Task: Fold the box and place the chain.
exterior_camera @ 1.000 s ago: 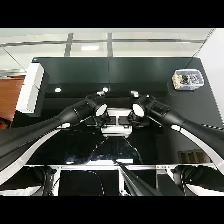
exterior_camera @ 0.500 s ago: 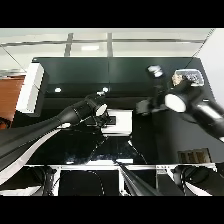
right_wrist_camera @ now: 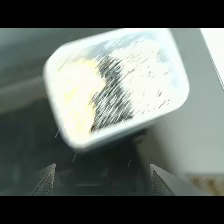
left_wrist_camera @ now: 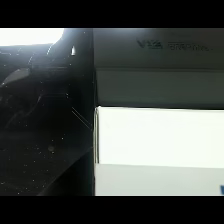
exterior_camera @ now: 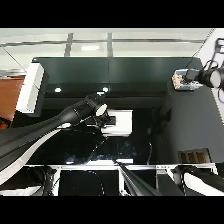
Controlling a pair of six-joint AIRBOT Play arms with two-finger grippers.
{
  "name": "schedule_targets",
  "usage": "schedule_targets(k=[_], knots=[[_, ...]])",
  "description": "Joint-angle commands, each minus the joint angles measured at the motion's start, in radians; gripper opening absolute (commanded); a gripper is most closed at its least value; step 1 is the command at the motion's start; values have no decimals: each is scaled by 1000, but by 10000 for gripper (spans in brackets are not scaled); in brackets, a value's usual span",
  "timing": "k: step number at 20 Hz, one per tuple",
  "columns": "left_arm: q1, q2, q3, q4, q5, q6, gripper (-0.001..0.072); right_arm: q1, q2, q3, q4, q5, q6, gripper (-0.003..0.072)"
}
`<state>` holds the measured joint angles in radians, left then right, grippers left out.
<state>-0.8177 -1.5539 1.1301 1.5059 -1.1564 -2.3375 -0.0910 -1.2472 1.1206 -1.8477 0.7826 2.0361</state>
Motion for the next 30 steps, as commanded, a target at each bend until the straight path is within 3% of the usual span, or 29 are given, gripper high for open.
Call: schedule_targets(k=[1,4,7,9,10,11,18,20,21,22,23,30], knots=[[1,0,-1,0,0,0,28,-171,-240,237,151,58,1,720],[1,0,-1,0,0,0,28,-195,-481,548,181,271,-71,720],[1,0,-1,0,0,0,28,-196,-657,750,242,378,-147,720],[1,0,-1,0,0,0,28,-196,-717,797,253,381,-148,720],[1,0,-1,0,-1,0,28,-196,-738,808,251,380,-149,667],[1,0,-1,0,-1,0,28,-196,-753,812,247,377,-158,662],[1,0,-1,0,-4,0,28,-196,-809,812,213,331,-178,662],[1,0,-1,0,-4,0,28,-200,-812,812,212,335,-182,481],[1,0,-1,0,-4,0,28,-202,-810,812,213,333,-184,337],[1,0,-1,0,-6,0,28,-203,-801,813,214,334,-196,72],[1,0,-1,0,-9,0,28,-202,-787,813,221,332,-232,18],[1,0,-1,0,-8,0,29,-204,-526,812,259,417,-410,16]])
